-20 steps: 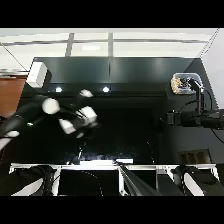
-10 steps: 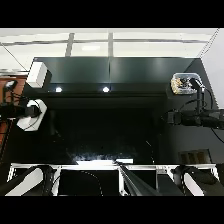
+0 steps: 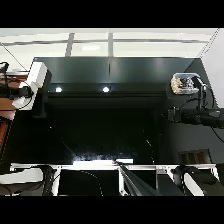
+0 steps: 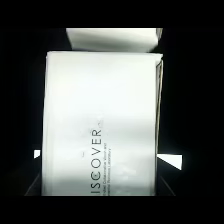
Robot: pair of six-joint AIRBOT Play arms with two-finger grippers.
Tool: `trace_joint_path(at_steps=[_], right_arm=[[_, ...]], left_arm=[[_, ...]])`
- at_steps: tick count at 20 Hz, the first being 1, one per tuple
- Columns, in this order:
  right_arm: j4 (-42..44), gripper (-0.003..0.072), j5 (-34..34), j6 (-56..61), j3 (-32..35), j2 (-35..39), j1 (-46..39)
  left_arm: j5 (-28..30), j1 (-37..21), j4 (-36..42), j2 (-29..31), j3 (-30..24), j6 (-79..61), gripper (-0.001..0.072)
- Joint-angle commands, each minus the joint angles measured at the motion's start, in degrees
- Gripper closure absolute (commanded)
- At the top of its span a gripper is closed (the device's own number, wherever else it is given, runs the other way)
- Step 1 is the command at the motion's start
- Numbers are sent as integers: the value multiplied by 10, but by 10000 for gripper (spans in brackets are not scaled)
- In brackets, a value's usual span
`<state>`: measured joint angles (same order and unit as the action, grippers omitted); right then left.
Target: Fold the box and place the chain.
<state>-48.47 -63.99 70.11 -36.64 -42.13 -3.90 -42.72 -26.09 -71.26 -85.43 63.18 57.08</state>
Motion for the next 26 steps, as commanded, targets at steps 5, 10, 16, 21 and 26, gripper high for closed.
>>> trace_joint_path(at_steps=[5,10,16,21,26], right_arm=[[-2,681,13,0,0,0,2],[-1,681,7,0,0,0,2],[-30,682,-41,-25,-16,1,0],[-110,683,-35,30,-31,87,3],[-154,681,195,27,37,172,24]], left_arm=[[15,34,13,-85,74,-10,-11],[-127,35,-33,-61,164,19,-2],[-340,35,-54,-11,296,196,686],[-311,91,-27,134,177,201,687],[-64,210,73,431,-233,97,686]])
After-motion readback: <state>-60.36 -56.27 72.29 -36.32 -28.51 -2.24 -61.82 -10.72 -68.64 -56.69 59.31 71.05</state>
